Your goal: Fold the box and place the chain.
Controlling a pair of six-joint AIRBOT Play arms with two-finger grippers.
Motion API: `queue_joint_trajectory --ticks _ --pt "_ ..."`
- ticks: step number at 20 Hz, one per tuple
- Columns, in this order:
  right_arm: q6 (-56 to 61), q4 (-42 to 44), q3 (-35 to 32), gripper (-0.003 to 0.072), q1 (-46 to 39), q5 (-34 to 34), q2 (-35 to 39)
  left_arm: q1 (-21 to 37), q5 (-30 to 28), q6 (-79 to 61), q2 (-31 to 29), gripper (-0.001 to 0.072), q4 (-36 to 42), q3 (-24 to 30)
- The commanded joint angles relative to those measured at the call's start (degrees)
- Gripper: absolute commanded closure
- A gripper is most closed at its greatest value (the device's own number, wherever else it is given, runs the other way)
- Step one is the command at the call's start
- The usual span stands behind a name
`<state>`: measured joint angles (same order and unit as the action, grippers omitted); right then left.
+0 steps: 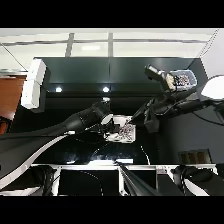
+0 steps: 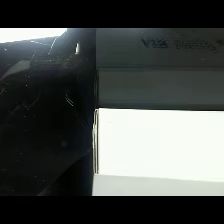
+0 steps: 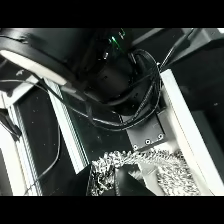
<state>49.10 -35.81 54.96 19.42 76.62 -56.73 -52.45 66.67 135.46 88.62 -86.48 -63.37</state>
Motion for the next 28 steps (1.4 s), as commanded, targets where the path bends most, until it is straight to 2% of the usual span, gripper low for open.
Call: queue_joint_trajectory --ticks 1,4,10,11,12,14,17,22,23,24,25,26,28 --pt "6.1 -5.3 -3.7 0.0676 1.4 -7.6 -0.9 0.0 -0.5 0.0 0.0 0.0679 0.2 0.0" --pt "7.7 -7.7 -5.5 0.0676 1.4 -12.4 -1.2 0.0 -0.6 0.0 0.0 0.0679 0.2 0.0" --pt "8.7 -7.1 -6.5 0.0671 3.6 -15.9 -2.2 0.4 -1.0 -1.4 0.0 0.0678 0.2 0.0" --pt "9.4 -7.4 -6.5 0.0562 3.4 -15.9 -2.1 0.7 -1.1 -1.2 0.0 0.0678 0.7 0.0" --pt "9.5 -7.6 -6.4 0.0287 2.8 -15.7 -2.1 1.0 -1.8 -1.1 0.0 0.0678 1.8 0.0" --pt "9.2 -7.6 -5.6 0.0277 -0.2 -13.6 -1.6 1.6 -3.6 0.1 0.0 0.0678 3.6 0.0" --pt "9.0 -7.7 -3.6 0.0277 -8.9 -7.8 0.2 1.8 -4.0 0.7 0.0 0.0679 3.5 -0.6" --pt "9.0 -4.2 -3.2 0.0279 -19.8 -4.5 3.8 2.3 -3.6 2.6 0.0 0.0679 3.0 -0.7" --pt "9.0 -3.6 -3.2 0.0278 -20.2 -4.3 3.8 2.3 -3.7 2.8 0.0 0.0654 3.0 -0.8" --pt "9.0 -3.5 -3.2 0.0278 -20.1 -4.5 3.8 2.3 -3.8 2.8 0.0 0.0489 3.0 -0.9" --pt "9.0 -3.2 -3.2 0.0278 -20.1 -4.4 3.8 2.4 -3.3 2.8 0.0 0.0262 2.5 -1.4" --pt "9.0 -3.2 -3.2 0.0278 -20.1 -4.5 3.8 2.6 -1.9 2.7 -0.1 0.0165 1.7 -2.2" --pt "9.0 -3.2 -3.2 0.0278 -20.1 -4.5 3.8 3.1 1.6 -4.7 -1.0 0.0157 0.2 -5.0"
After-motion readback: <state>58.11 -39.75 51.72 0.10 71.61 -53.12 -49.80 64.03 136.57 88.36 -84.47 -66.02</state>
